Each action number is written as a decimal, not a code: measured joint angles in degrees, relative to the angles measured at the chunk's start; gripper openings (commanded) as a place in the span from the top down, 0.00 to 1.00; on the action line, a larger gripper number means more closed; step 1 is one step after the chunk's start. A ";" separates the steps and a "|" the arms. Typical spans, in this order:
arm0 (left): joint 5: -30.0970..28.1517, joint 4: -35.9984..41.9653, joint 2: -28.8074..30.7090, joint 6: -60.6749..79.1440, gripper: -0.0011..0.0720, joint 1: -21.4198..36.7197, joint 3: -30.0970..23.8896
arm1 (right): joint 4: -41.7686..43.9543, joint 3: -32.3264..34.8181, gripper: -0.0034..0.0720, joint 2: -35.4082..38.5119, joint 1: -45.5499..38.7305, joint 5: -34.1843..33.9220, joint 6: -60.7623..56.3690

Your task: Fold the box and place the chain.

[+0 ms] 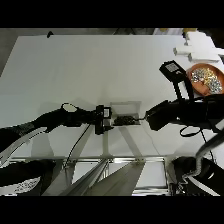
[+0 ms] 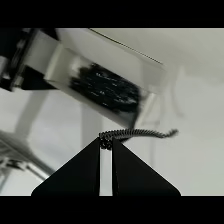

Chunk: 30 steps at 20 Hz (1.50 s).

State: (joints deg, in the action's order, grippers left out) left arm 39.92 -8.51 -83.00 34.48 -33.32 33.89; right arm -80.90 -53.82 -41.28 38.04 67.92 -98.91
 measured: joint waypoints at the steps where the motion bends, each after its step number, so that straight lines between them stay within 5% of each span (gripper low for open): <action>1: 0.02 0.00 0.00 0.02 0.70 0.00 0.00 | 0.85 0.00 0.93 0.24 1.09 -1.88 0.20; 9: 0.02 0.00 0.00 0.02 0.70 0.00 0.00 | 3.21 1.05 0.93 -3.19 5.53 -13.05 0.63; 18: 0.02 -0.02 0.02 0.02 0.70 0.00 0.00 | 2.82 3.26 0.92 -17.25 5.95 -17.99 2.43; 20: 0.02 0.00 0.00 0.02 0.70 0.00 0.00 | 2.86 3.15 0.66 -19.61 5.95 -18.84 4.04; 21: 0.00 0.00 0.00 0.02 0.70 0.00 0.00 | 2.89 2.62 0.65 -20.24 5.92 -19.08 5.44; 27: 0.02 0.00 0.00 0.02 0.70 0.00 0.00 | 2.91 -6.75 0.67 -21.86 0.55 -14.45 16.76; 29: 0.00 0.00 0.00 0.02 0.70 0.00 0.00 | 2.89 -8.87 0.90 -22.27 -2.43 -13.64 22.43; 30: 0.02 0.00 0.00 0.02 0.70 0.00 0.00 | 2.89 -9.53 0.91 -22.75 -3.74 -13.35 25.97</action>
State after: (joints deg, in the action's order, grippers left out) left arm 39.94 -8.51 -83.00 34.50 -33.32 33.89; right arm -78.02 -63.35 -64.03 34.30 54.57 -72.95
